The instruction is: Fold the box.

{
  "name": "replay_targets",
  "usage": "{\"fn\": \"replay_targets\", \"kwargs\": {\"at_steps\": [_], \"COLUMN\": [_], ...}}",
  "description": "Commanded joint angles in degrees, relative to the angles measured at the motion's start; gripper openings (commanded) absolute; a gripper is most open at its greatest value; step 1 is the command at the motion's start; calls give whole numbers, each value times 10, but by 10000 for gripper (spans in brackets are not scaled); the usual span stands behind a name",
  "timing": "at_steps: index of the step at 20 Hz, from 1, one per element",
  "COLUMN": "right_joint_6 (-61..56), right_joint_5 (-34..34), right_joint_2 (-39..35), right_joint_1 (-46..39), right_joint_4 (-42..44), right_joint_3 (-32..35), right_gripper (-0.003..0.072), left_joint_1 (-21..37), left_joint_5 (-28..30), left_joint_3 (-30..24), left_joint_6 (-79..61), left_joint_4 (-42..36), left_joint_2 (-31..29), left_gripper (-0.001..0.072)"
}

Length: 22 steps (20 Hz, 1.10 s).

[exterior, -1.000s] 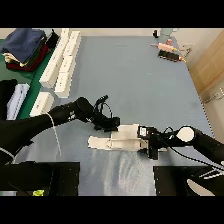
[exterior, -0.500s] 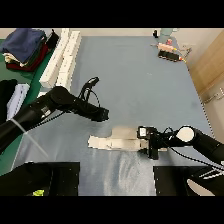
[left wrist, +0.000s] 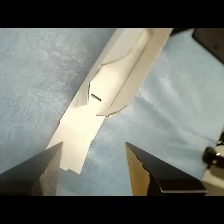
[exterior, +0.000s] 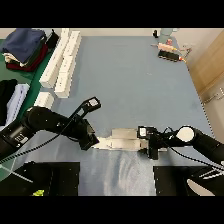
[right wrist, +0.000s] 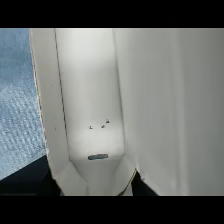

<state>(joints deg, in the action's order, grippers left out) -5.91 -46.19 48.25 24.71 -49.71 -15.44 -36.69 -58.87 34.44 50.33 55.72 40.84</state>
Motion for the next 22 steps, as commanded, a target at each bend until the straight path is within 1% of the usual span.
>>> {"fn": "replay_targets", "kwargs": {"at_steps": [1, 2, 5, 6, 8, 9, 12, 14, 16, 19, 20, 22], "right_joint_6": [0, 0, 0, 0, 0, 0, 0, 0, 0, 0, 0, 0], "right_joint_5": [0, 0, 0, 0, 0, 0, 0, 0, 0, 0, 0, 0], "right_joint_2": [0, 0, 0, 0, 0, 0, 0, 0, 0, 0, 0, 0], "right_joint_1": [0, 0, 0, 0, 0, 0, 0, 0, 0, 0, 0, 0], "right_joint_4": [0, 0, 0, 0, 0, 0, 0, 0, 0, 0, 0, 0], "right_joint_3": [0, 0, 0, 0, 0, 0, 0, 0, 0, 0, 0, 0], "right_gripper": [471, 471, 471, 471, 471, 471, 471, 471, 471, 471, 471, 470], "left_joint_1": [-31, -31, 9, 20, 24, 24, 24, 24, 19, -6, -16, -30], "left_joint_5": [22, 25, 36, 44, 74, 94, 146, 170, 177, 187, 196, 210], "left_joint_3": [-23, -28, -63, -81, -111, -121, -123, -122, -119, -113, -113, -113], "left_joint_6": [-113, -156, -265, -313, -387, -423, -509, -547, -575, -618, -631, -641], "left_joint_4": [16, 8, -14, -33, -83, -120, -203, -228, -253, -291, -303, -305], "left_joint_2": [-15, -15, -13, -12, 3, 17, 75, 109, 134, 157, 161, 169], "left_gripper": [597, 597, 598, 599, 600, 683, 693, 693, 693, 687, 585, 411]}}
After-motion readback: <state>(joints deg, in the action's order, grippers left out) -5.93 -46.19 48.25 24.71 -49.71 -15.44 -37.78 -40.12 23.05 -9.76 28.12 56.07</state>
